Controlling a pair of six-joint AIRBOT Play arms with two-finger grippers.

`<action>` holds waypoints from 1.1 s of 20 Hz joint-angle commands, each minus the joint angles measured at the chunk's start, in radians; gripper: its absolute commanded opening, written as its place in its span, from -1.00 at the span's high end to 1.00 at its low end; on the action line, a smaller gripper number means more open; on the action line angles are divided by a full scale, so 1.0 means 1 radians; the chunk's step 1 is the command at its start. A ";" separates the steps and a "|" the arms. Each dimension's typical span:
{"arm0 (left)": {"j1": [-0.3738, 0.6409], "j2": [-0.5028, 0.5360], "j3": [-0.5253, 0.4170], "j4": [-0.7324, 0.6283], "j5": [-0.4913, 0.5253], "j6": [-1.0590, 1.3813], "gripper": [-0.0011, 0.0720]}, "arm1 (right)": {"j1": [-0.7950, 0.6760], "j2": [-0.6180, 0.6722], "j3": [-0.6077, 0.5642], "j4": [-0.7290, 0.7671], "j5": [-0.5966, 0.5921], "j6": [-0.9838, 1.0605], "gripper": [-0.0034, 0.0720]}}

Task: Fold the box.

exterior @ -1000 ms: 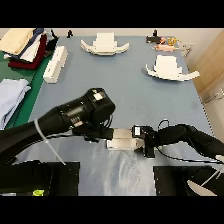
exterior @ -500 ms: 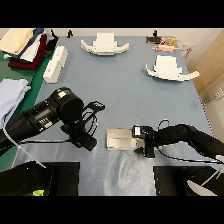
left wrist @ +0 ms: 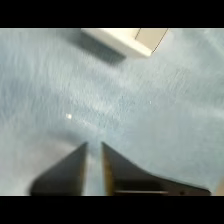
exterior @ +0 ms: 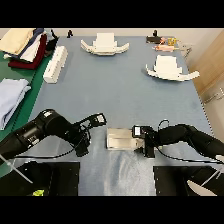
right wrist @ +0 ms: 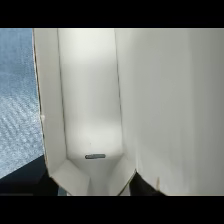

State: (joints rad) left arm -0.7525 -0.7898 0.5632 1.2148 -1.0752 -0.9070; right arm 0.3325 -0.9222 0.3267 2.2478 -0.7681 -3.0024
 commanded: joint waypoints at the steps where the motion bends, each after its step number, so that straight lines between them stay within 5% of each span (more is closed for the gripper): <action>1: 0.105 0.068 -0.121 -0.237 0.247 0.398 -0.92 | 0.000 0.001 0.000 0.000 0.000 0.000 -0.45; 10: 0.129 -0.177 -0.161 -0.630 0.421 1.059 -0.92 | 0.000 0.001 0.000 0.000 0.000 0.000 -0.44; 22: 0.055 -0.275 -0.152 -0.808 0.406 1.280 -0.93 | 0.000 0.001 0.000 0.000 0.000 0.000 -0.45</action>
State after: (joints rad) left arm -0.6754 -1.0504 0.4107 0.4484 -0.6617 0.3416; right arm 0.3325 -0.9222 0.3267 2.2467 -0.7685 -3.0047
